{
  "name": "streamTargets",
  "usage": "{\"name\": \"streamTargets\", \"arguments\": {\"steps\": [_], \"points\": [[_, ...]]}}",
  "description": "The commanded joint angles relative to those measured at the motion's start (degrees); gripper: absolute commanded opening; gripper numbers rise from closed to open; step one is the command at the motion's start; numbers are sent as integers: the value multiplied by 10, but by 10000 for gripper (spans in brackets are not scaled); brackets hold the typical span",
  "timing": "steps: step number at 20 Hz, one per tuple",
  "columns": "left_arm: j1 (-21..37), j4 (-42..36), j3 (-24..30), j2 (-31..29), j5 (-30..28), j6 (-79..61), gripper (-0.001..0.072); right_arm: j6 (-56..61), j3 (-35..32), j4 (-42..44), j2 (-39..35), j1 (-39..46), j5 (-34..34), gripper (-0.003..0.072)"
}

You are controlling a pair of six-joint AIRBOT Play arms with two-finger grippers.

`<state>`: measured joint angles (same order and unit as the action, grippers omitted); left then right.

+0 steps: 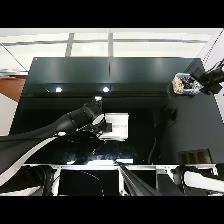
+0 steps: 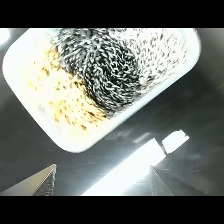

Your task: Fold the box and place the chain.

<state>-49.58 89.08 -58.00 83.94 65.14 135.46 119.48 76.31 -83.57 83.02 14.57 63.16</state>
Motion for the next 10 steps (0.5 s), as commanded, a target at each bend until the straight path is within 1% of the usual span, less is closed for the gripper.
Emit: {"name": "streamTargets", "arguments": {"steps": [1, 2, 4, 7, 10], "points": [[0, 0, 0, 0, -1, 0, 33, 1, 76, 180, 92, 61, 22, 665], [0, 0, 0, 0, -1, 0, 33, 3, 83, 183, 104, 61, 6, 638], [0, 1, 0, 0, -1, 0, 33, 3, 83, 196, 119, 57, -20, 638], [0, 0, 0, 0, -1, 0, 33, -7, 83, 195, 137, 53, -24, 637], [0, 0, 0, 0, 1, -1, 33, -6, 83, 202, 153, 53, -49, 637]]}}
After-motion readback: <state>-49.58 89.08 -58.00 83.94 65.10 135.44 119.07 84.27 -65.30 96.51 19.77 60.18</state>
